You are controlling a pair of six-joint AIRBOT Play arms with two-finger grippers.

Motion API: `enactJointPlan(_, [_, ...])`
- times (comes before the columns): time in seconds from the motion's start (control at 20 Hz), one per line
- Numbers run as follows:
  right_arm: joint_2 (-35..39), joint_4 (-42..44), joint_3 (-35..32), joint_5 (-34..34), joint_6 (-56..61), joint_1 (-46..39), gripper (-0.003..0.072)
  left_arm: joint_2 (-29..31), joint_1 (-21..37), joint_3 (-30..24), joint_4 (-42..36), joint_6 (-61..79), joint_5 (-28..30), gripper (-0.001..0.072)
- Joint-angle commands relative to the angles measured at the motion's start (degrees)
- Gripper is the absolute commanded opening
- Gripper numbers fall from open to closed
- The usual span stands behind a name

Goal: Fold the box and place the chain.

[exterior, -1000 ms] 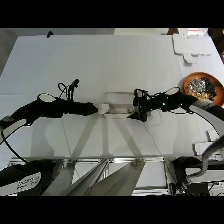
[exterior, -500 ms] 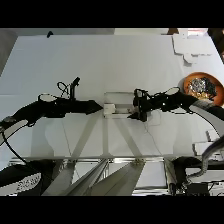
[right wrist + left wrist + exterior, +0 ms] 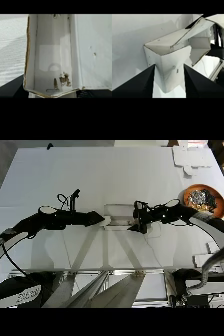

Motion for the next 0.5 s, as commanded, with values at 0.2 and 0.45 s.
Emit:
enactJointPlan(0.2, [0.0, 0.0, 0.0, 0.0, 0.0, 0.0, 0.0544, 0.0, -1.9, 0.0, -2.6, 2.7, 1.4, 0.0408])
enactJointPlan(0.45, [0.0, 0.0, 0.0, 0.0, 0.0, 0.0, 0.0544, 0.0, -4.3, 0.3, -0.8, 5.1, 4.1, 0.0419])
